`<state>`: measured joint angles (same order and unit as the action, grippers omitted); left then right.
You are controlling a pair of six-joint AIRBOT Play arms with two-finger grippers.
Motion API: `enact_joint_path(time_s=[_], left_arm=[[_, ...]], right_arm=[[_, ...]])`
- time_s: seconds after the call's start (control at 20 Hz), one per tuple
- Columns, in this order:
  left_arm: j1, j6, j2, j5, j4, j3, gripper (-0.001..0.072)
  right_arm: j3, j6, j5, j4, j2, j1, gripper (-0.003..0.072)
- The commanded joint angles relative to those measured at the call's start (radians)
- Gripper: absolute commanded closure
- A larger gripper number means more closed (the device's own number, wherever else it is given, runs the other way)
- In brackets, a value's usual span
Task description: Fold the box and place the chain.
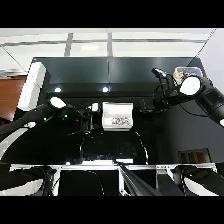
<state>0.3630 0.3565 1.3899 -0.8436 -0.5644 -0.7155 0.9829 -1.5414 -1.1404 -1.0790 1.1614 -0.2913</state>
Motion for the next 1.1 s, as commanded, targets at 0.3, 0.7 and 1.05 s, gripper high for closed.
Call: enact_joint_path(time_s=[0.3, 0.7, 1.05], left_arm=[[0.038, -0.011, 0.018, 0.028, 0.004, -0.021, -0.0001], [0.061, -0.023, 0.028, 0.026, -0.008, -0.034, 0.0355], [0.061, -0.023, 0.028, 0.028, -0.007, -0.034, 0.0359]], right_arm=[[0.0, 0.0, 0.014, 0.005, 0.0, 0.0, 0.042], [0.0, 0.0, 0.063, 0.004, 0.0, 0.0, 0.0419], [0.0, 0.001, 0.325, 0.005, 0.005, 0.0, 0.0011]])
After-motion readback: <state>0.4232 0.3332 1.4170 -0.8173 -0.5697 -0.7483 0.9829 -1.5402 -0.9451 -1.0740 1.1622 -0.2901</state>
